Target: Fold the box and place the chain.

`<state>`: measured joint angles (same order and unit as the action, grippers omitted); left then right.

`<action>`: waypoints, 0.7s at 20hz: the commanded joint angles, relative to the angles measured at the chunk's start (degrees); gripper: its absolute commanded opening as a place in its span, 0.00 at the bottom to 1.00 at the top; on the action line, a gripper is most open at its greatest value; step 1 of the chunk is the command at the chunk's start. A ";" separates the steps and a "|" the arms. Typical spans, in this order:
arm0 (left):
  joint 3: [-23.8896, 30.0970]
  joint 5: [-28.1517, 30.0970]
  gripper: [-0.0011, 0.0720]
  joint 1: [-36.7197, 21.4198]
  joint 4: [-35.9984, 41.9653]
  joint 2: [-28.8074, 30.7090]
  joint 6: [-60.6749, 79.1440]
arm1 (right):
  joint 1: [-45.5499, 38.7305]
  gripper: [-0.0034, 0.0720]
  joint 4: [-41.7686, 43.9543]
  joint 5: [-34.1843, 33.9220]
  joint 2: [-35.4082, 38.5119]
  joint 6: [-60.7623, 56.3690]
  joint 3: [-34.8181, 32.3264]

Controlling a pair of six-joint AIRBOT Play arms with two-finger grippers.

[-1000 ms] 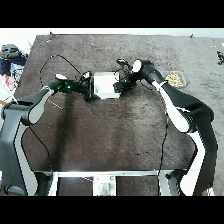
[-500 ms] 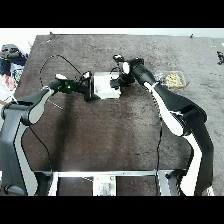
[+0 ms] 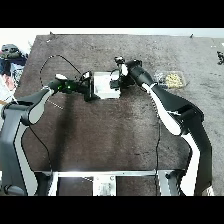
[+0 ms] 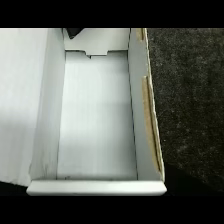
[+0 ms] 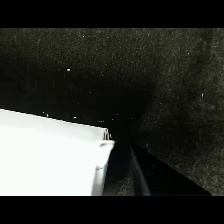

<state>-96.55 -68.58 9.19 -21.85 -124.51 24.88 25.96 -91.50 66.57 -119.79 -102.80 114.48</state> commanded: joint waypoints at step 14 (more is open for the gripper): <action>-0.04 -0.02 0.34 0.00 0.00 0.00 0.02 | 0.22 0.23 0.63 3.08 -1.68 -0.55 0.39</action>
<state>-96.55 -68.62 9.26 -21.80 -124.51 24.91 26.09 -90.80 68.14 -121.19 -103.44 114.83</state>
